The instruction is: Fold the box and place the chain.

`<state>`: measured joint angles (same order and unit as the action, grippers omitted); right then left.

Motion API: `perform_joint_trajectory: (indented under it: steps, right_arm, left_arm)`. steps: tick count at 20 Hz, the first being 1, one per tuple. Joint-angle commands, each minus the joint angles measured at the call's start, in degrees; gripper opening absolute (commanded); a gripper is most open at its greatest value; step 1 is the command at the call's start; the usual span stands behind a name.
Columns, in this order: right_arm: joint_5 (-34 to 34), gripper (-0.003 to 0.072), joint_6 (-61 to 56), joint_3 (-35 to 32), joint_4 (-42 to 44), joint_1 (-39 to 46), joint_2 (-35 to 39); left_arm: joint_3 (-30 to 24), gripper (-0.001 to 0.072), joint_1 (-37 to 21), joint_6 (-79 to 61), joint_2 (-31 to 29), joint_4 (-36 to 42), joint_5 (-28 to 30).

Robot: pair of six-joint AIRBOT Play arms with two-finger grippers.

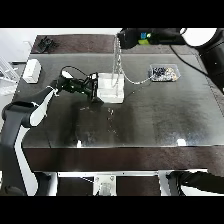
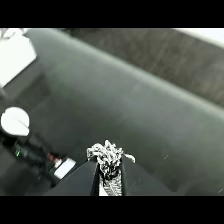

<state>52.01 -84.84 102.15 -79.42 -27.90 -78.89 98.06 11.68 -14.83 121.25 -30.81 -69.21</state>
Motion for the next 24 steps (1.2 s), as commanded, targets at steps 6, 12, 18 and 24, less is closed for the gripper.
perform_joint_trajectory:
  steps: [6,12,18,24]
  right_arm:
    - [-7.7,0.0005,0.0,-14.1,2.5,-0.2,-5.8]
    - [-6.5,0.0014,0.0,-16.6,3.4,-0.2,-14.2]
    - [-6.0,0.0443,0.0,-16.6,2.2,2.3,-7.8]
    - [-1.7,0.0453,-8.3,-19.6,-6.8,12.1,-3.1]
  left_arm:
    - [0.0,0.0427,0.0,0.0,0.0,0.0,-0.1]
    - [0.0,0.0427,0.0,0.0,0.0,0.0,-0.2]
    - [0.0,0.0427,0.0,0.0,0.0,0.0,-0.2]
    - [0.0,0.0427,0.0,0.0,0.0,0.0,-0.2]
